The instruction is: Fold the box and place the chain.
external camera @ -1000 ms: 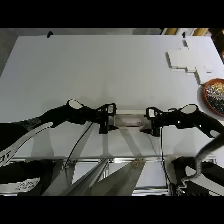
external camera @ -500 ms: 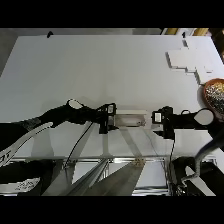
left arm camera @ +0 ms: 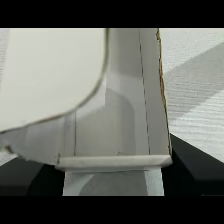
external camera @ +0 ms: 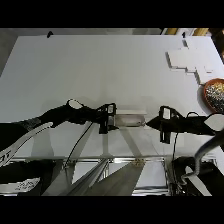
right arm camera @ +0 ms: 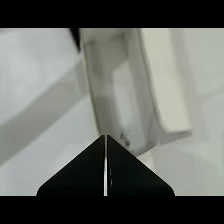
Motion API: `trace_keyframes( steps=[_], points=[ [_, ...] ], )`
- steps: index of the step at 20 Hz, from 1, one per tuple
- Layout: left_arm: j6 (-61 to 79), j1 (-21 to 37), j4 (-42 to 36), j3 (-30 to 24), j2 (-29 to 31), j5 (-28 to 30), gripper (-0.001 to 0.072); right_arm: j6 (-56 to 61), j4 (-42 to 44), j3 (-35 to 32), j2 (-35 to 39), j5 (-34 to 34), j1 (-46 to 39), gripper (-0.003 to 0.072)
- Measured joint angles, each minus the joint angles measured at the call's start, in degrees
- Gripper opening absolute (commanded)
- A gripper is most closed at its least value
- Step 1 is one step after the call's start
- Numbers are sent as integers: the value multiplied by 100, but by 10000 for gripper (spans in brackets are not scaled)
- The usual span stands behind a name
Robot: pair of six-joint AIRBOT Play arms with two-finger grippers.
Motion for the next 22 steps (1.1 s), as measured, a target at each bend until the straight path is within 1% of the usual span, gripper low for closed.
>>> trace_keyframes(
  steps=[2,4,8,11,13,16,18,20,22],
  points=[
    [0,0,0,0,0,0,110,20,308,0,-168,-407,0,22],
    [0,-2,0,0,0,-2,110,22,542,0,-538,-850,0,22],
    [-15,0,0,0,0,-2,110,-50,1368,2,-1593,-1746,0,22],
    [-11,0,-15,0,0,-4,110,-173,1779,4,-2273,-2050,0,22],
    [-13,2,-15,0,0,-2,110,-199,1858,7,-2485,-2076,-2,22],
    [-11,2,-13,0,0,-2,110,-199,1888,7,-2573,-2039,-4,22],
    [0,2,-2,0,0,4,110,-149,1762,22,-2459,-1923,-4,22],
    [9,0,13,0,0,0,110,79,1392,79,-2159,-1733,-4,21],
    [9,0,13,0,0,-2,110,260,822,133,-1742,-1523,0,21]
  ],
)
